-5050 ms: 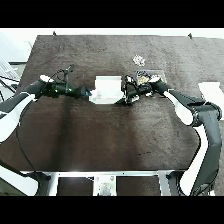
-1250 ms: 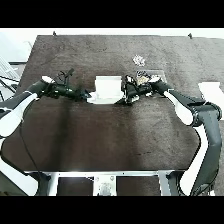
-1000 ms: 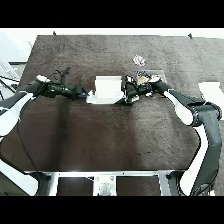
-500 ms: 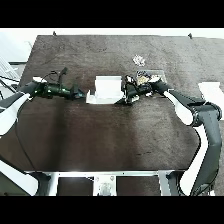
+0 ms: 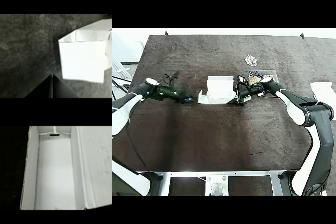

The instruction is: Fold the box and place the chain.

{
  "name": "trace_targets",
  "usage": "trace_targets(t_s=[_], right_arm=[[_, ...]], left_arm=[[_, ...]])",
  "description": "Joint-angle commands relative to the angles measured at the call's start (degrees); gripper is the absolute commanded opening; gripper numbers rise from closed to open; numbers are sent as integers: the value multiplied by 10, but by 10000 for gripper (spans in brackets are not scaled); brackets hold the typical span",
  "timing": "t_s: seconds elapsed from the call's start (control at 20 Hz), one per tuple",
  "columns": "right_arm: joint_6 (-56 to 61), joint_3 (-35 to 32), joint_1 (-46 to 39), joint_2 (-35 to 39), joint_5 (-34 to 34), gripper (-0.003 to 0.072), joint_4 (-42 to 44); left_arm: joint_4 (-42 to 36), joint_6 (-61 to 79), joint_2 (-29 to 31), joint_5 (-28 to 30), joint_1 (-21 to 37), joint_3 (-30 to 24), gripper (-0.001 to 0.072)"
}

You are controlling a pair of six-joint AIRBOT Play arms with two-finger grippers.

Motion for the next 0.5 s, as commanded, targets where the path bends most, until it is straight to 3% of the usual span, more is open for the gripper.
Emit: trace_targets(t_s=[0.0, 0.15, 0.45], right_arm=[[0, 0, 0, 0, 0, 589, 0], [0, 0, 0, 0, 0, 589, 0], [0, 0, 0, 0, 0, 588, 0]], left_arm=[[9, -25, -13, 42, -36, -2, 20], [-18, -13, -30, 41, -49, -2, 20], [-44, 6, -7, 14, -49, 25, 20]])
